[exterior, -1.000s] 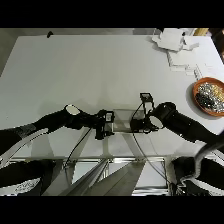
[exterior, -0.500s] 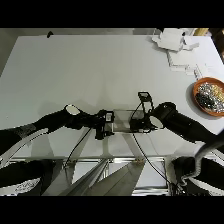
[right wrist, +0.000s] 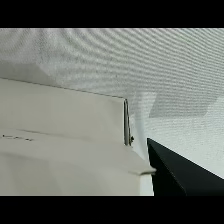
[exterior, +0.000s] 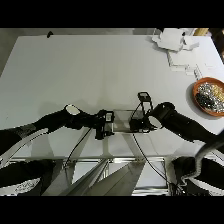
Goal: Fold the box and place the chain.
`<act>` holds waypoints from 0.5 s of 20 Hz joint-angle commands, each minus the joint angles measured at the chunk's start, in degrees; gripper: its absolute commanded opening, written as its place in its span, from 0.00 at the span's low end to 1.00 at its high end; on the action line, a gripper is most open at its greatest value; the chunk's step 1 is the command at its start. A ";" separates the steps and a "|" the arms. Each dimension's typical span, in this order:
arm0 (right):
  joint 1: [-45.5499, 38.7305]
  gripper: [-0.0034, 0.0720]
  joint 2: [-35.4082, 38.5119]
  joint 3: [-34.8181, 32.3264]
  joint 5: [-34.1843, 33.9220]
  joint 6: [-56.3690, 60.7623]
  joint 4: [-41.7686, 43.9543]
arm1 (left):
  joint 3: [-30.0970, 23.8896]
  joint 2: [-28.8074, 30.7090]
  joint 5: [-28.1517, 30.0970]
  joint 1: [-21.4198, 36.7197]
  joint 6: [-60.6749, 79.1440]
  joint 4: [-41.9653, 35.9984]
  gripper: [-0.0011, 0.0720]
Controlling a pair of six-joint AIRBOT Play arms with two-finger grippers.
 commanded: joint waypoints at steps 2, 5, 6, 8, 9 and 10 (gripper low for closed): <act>0.04 0.72 -0.04 -0.70 0.17 -0.02 0.22 | 0.02 -0.02 0.00 0.00 0.02 0.00 0.39; 0.04 0.72 -0.02 -0.92 0.31 -0.22 0.22 | 0.02 -0.02 0.00 0.00 0.02 0.00 0.39; 0.04 0.72 -0.04 -0.92 0.33 -0.24 0.22 | 0.02 -0.02 0.00 0.00 0.02 0.00 0.39; 0.04 0.72 -0.04 -0.92 0.33 -0.24 0.22 | 0.02 -0.02 0.00 0.00 0.02 0.00 0.39; 0.04 0.72 -0.04 -0.92 0.33 -0.24 0.22 | 0.02 -0.02 0.00 0.00 0.02 0.00 0.39; 0.04 0.72 -0.04 -0.92 0.33 -0.24 0.22 | 0.02 -0.02 0.00 0.00 0.02 0.00 0.39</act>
